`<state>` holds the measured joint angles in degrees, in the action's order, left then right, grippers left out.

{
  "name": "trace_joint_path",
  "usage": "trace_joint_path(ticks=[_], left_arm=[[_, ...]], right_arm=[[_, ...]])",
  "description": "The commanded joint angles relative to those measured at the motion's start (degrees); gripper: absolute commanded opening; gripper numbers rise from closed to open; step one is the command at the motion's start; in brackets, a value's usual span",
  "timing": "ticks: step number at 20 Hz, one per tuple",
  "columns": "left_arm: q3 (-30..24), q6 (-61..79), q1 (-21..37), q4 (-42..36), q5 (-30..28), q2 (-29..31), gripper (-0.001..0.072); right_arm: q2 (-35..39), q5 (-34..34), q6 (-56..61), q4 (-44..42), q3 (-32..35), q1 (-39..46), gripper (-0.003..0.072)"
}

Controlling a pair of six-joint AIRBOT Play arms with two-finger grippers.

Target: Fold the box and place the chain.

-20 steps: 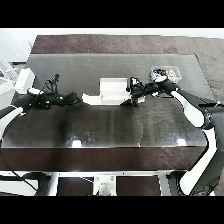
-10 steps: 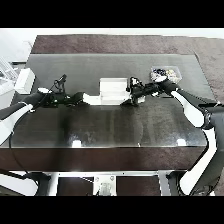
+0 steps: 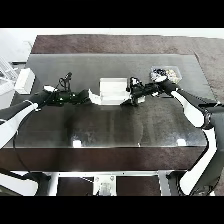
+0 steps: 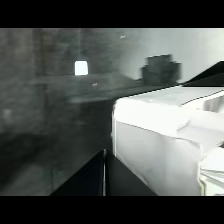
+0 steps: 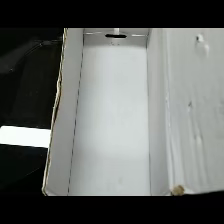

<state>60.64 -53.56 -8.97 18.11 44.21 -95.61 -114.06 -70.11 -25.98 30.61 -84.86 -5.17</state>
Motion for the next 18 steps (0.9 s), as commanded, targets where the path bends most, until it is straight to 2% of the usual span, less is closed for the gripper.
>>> trace_joint_path(ticks=[1,7,8,9,18], left_arm=[[1.86,-0.57,-0.61,-0.5,2.34,0.0,0.002],[2.34,-1.46,-0.63,-1.81,4.33,0.02,0.0021],[2.71,-1.44,-0.63,-1.7,4.42,0.02,0.0047],[3.15,-1.44,-0.63,-1.6,4.46,0.07,0.0145],[4.11,-1.75,-2.29,-1.79,2.89,0.11,0.0153]], right_arm=[[0.04,-0.02,0.0,-0.02,-0.02,0.0,0.0582],[0.04,-0.02,0.0,-0.02,-0.02,0.0,0.0582],[0.04,-0.02,0.0,-0.02,-0.02,0.0,0.0582],[0.04,-0.02,0.0,-0.02,-0.02,0.0,0.0582],[0.04,-0.02,0.0,-0.02,-0.02,0.0,0.0582]])
